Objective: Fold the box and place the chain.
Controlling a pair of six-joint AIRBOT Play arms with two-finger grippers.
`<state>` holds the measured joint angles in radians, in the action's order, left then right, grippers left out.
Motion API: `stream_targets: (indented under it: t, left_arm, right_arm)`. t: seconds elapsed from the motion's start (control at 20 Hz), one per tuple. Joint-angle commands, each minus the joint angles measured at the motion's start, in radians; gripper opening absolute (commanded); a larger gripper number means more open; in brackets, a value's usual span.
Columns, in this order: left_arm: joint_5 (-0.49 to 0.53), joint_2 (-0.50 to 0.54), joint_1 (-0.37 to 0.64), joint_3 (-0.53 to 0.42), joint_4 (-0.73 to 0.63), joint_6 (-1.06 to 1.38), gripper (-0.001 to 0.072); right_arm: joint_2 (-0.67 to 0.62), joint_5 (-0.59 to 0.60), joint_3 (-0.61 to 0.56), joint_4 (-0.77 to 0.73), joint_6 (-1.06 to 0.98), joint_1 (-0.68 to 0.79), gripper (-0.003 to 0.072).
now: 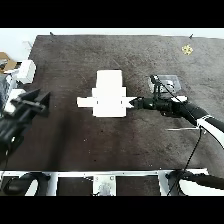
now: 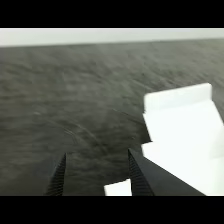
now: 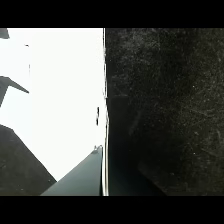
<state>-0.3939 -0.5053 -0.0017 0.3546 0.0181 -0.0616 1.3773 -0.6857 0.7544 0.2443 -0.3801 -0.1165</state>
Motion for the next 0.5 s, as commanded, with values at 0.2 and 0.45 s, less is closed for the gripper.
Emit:
stream_targets:
  t: [0.2,0.45]
  left_arm:
    - [-0.478,-0.719,0.001,0.518,0.232,-0.237,0.0415]
    - [-0.914,-1.138,0.0,1.019,0.51,-0.492,0.0416]
  right_arm:
    - [0.001,0.002,0.002,0.014,0.003,-0.001,0.0001]
    - [0.001,0.007,0.002,0.021,0.023,-0.001,0.0001]
